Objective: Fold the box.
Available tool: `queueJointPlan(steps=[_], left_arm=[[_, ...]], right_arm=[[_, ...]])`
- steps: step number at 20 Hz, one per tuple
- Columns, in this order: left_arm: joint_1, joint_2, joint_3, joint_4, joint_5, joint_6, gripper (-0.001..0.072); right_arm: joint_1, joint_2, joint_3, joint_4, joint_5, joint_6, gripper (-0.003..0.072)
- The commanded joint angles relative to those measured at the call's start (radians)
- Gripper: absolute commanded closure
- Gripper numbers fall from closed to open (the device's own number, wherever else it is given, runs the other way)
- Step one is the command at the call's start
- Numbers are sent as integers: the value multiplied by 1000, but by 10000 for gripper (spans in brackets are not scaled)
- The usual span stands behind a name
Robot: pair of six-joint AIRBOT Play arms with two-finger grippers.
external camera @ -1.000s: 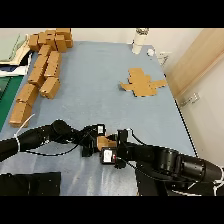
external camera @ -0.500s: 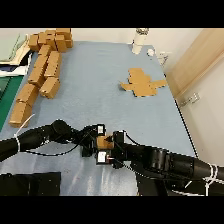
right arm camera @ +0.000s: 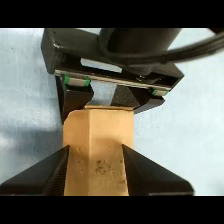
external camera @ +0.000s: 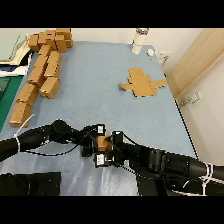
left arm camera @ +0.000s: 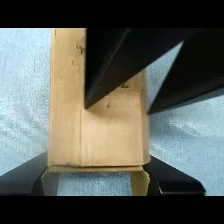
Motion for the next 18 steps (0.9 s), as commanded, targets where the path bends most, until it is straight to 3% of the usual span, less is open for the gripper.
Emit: queueJointPlan(steps=[1, 10, 11, 12, 18], left_arm=[[0, 0, 1, 0, 0, 1, 182], [0, 0, 1, 0, 0, 1, 181], [0, 0, 1, 0, 0, 1, 182], [0, 0, 1, 0, 0, 1, 182], [0, 0, 1, 0, 0, 1, 182]], right_arm=[[1, -1, 2, -47, 0, 0, 178], [1, 41, 10, -47, -7, 0, 186], [1, 43, 10, -47, -14, 0, 210], [1, 43, 10, -47, -24, 0, 285], [1, 53, 24, -71, -35, 0, 285]])
